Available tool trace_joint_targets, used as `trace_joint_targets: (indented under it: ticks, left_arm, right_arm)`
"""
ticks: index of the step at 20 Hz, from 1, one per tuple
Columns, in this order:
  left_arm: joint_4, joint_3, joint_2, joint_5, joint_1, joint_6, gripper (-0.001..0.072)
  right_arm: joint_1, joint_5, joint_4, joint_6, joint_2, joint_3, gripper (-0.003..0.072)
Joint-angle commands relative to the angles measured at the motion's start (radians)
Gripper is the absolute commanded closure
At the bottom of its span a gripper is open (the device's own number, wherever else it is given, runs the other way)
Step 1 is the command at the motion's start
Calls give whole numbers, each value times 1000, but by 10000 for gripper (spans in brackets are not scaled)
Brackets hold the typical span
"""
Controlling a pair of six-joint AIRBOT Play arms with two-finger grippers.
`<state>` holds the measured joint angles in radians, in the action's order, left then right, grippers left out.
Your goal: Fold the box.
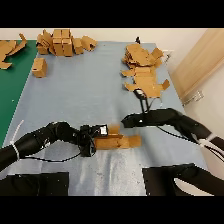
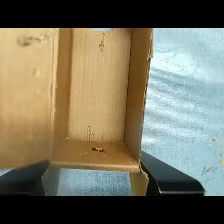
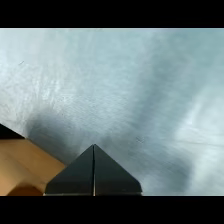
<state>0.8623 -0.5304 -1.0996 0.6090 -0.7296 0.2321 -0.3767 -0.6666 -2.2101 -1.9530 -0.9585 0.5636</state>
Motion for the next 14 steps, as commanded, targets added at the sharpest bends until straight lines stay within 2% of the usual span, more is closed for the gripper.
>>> trace_joint_targets:
  ticks: [1,2,4,5,6,10,14]
  left_arm:
    - [-2,0,0,-8,1,8,292]
    - [-2,0,0,-7,1,8,292]
    - [-2,0,0,-5,0,8,292]
    - [-2,0,0,-5,1,8,293]
    - [-2,0,0,-6,0,8,293]
    - [-2,0,0,-6,0,8,293]
    - [-2,0,0,-6,0,8,293]
  right_arm:
    - [58,-305,191,-5,169,5,685]
    - [56,-387,172,-57,214,-4,676]
    - [56,-473,142,-124,269,-14,297]
    - [56,-492,141,-159,279,-16,171]
    - [56,-498,137,-206,278,-16,148]
    - [56,-438,38,-547,208,-19,146]
    - [-25,-419,43,-661,115,-19,146]
